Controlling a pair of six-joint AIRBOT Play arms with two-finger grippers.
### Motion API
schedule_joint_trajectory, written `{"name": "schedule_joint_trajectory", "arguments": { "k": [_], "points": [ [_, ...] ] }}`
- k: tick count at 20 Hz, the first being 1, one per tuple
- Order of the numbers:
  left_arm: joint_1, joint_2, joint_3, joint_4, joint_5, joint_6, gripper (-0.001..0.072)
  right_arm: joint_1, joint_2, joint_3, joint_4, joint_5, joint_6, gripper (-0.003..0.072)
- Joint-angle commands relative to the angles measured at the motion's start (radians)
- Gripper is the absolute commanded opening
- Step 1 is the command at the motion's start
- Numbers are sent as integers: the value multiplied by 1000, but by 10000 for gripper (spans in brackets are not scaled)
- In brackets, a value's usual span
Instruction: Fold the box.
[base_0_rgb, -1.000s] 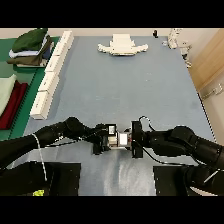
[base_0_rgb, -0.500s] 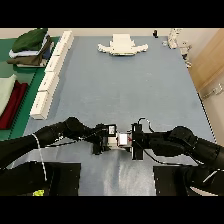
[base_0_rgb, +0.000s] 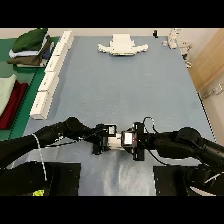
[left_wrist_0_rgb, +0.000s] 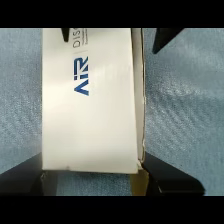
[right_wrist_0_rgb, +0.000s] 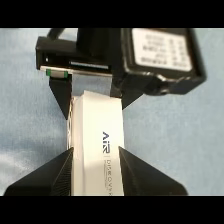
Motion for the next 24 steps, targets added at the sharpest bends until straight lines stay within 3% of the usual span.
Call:
{"name": "schedule_joint_trajectory", "arguments": {
  "k": [1,10,19,21,22,24],
  "points": [
    [0,0,1,-1,0,-1,511,-9,36,0,-19,1,43,444],
    [0,0,1,-1,0,-1,511,-23,36,46,-486,35,154,444],
    [0,0,1,-1,0,-1,511,-23,35,51,-528,47,154,444],
    [0,0,1,-1,1,-1,511,-23,34,51,-527,43,238,440],
    [0,0,1,-1,2,-1,511,-23,34,51,-521,43,328,414],
    [0,0,1,-1,0,-1,511,-23,48,51,-515,62,429,212]
  ]
}}
